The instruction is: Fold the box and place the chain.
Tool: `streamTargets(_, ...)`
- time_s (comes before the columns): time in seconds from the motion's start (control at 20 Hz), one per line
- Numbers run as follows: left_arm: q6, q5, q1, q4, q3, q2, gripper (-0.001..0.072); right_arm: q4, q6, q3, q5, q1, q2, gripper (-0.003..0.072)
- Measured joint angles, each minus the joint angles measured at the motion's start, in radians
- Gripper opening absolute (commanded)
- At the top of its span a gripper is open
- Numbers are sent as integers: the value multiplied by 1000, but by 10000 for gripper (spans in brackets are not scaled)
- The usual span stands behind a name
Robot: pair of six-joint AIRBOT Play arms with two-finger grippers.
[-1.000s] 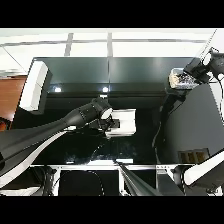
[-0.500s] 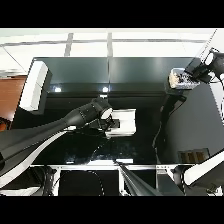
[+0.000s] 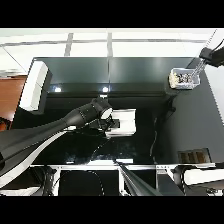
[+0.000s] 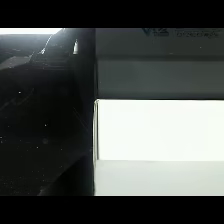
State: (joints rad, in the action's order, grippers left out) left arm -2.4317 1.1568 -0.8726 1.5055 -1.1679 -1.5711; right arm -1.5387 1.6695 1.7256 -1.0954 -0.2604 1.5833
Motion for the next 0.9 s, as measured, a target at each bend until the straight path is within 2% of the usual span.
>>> streamTargets(0.55,0,0,0,-7,0,0,26,246,-170,-80,-42,14,-397,11)
streamTargets(0.9,0,0,0,-7,0,0,26,302,-204,-167,-103,187,-589,11)
